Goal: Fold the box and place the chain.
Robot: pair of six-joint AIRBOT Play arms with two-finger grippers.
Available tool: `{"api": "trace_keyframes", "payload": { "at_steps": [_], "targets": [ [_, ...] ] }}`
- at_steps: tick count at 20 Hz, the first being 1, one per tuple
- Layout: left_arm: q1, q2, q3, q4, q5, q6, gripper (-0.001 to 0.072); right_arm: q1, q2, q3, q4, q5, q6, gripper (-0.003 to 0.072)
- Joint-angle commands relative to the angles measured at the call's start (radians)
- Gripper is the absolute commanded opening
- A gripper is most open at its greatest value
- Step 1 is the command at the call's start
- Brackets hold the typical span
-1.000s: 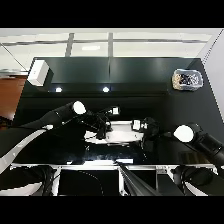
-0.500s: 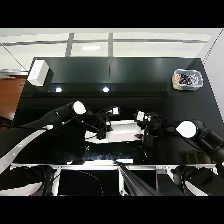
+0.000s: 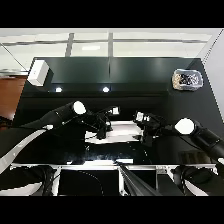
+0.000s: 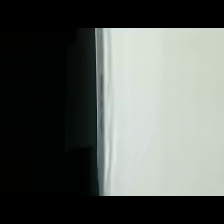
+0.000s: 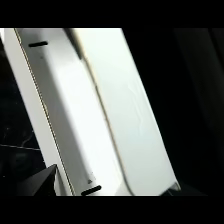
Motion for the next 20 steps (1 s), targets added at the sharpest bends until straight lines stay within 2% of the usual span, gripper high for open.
{"api": "trace_keyframes", "payload": {
  "at_steps": [1, 9, 20],
  "targets": [
    [0.000, 0.000, 0.001, 0.000, -0.001, -0.001, 0.0024, 0.002, -0.031, -0.030, 0.073, 0.035, -0.112, 0.0707],
    [0.000, 0.000, 0.001, 0.000, -0.001, -0.001, 0.0025, 0.003, -0.040, -0.074, 0.114, 0.028, -0.243, 0.0707],
    [0.000, 0.000, 0.001, 0.000, -0.005, -0.002, 0.0026, 0.002, -0.127, -0.081, 0.141, -0.058, -0.403, 0.0706]
  ]
}}
